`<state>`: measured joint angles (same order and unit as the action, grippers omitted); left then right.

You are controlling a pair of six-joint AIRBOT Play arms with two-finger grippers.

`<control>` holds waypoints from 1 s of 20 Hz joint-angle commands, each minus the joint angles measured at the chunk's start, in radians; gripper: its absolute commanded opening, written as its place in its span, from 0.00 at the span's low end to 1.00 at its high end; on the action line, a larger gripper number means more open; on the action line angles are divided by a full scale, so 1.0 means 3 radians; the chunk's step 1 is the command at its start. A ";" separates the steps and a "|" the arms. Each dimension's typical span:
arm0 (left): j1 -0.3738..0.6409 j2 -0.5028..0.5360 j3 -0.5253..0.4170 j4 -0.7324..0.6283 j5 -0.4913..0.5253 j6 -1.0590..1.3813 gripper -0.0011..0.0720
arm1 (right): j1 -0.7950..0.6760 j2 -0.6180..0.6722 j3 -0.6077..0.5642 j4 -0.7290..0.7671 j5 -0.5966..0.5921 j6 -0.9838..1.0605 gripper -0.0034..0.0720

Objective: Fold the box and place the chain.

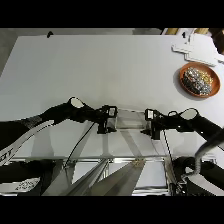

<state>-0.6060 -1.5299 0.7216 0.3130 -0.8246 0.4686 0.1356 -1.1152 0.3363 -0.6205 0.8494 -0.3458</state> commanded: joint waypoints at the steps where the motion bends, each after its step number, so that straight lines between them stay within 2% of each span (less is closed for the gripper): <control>1: -0.0023 -0.0029 -0.0001 -0.0071 0.0009 0.0010 0.98 | 0.0001 -0.0001 -0.0001 -0.0001 0.0000 0.0000 0.57; 16: -0.0146 -0.0042 0.0020 -0.0079 0.0145 -0.0010 0.96 | 0.0001 -0.0001 -0.0001 -0.0001 0.0000 0.0000 0.57; 17: -0.0146 -0.0042 0.0020 -0.0094 0.0146 -0.0009 0.88 | 0.0001 -0.0001 -0.0001 -0.0001 0.0000 0.0000 0.57; 19: -0.0148 -0.0042 0.0020 -0.0074 0.0144 -0.0006 0.42 | 0.0001 -0.0001 -0.0001 -0.0001 0.0000 0.0000 0.57; 20: -0.0149 -0.0042 0.0020 -0.0069 0.0131 -0.0005 0.27 | 0.0001 -0.0001 -0.0001 0.0000 0.0000 0.0000 0.57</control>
<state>-0.6491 -1.5417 0.7269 0.2920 -0.7822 0.4656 0.1356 -1.1152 0.3363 -0.6212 0.8490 -0.3477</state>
